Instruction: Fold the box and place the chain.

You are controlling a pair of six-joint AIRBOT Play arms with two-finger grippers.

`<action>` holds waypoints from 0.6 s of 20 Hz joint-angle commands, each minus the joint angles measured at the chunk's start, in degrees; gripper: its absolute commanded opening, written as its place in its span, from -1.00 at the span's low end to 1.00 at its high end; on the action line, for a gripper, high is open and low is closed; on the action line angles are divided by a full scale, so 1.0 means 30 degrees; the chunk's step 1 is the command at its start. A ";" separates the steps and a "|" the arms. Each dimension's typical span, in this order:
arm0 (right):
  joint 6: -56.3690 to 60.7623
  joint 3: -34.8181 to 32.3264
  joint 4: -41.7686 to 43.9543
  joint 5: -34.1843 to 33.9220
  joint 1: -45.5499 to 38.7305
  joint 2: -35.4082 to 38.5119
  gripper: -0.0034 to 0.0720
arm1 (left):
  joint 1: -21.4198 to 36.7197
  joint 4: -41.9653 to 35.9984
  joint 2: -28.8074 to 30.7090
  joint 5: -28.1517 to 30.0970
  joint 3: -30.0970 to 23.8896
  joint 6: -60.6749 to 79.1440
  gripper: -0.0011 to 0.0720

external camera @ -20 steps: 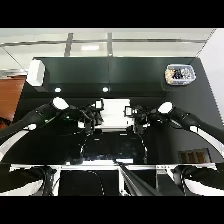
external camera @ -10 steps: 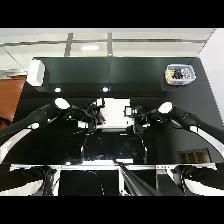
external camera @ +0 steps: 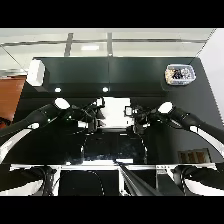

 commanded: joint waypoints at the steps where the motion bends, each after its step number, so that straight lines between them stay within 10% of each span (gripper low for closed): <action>1: -0.0007 0.0000 0.0000 0.0000 0.0015 -0.0015 -0.40 | 0.0117 0.0160 0.0015 -0.0707 0.0066 -0.0007 0.12; 3: -0.0007 0.0000 0.0000 0.0000 0.0015 -0.0015 -0.40 | 0.0401 0.2142 0.0357 -0.1763 0.0517 -0.1996 -0.91; 9: -0.0007 0.0000 0.0000 0.0000 0.0015 -0.0015 -0.40 | 0.3993 1.1213 0.3657 -0.3060 0.0954 -1.8178 -0.91; 12: -0.0007 0.0000 0.0000 0.0000 0.0015 -0.0015 -0.40 | 0.7890 1.1322 0.3942 -0.4022 0.0459 -2.3788 -0.91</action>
